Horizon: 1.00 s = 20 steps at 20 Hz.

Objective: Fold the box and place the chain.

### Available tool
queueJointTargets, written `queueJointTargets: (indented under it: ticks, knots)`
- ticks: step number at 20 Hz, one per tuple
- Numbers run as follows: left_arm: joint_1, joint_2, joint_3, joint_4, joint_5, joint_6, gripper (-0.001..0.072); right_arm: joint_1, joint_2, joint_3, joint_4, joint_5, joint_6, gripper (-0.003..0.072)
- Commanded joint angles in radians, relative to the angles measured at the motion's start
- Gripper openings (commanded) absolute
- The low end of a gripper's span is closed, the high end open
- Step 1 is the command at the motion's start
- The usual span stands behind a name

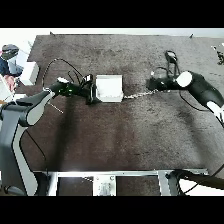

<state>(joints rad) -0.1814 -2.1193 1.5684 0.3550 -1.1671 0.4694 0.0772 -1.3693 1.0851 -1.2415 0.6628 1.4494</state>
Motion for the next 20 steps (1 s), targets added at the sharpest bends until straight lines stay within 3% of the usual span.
queueJointTargets:
  ticks: [1,7,11,13,17,19,20]
  knots:
    - [0.000,0.000,0.000,0.000,0.000,0.000,0.0229,-0.138,0.006,-0.108,0.005,-0.063,0.063,0.0346]
    - [0.000,0.000,0.000,0.000,0.000,0.000,0.0229,-0.176,-0.131,-0.093,0.051,-0.224,0.074,0.0345]
    - [0.000,0.000,0.000,0.000,0.000,0.000,0.0229,-0.175,-0.225,-0.041,0.116,-0.268,0.048,0.0343]
    - [0.000,0.000,0.000,0.000,0.000,0.000,0.0230,-0.173,-0.253,-0.014,0.193,-0.268,-0.018,0.0272]
    - [0.000,0.000,0.000,0.000,0.000,0.000,0.0229,-0.173,-0.264,0.001,0.232,-0.270,-0.043,0.0271]
    - [0.000,0.000,0.000,0.000,0.000,0.000,0.0230,-0.173,-0.264,0.001,0.232,-0.293,-0.044,0.0157]
    - [0.000,0.000,0.000,0.000,0.000,0.000,0.0230,-0.173,-0.264,0.001,0.233,-0.307,-0.043,0.0157]
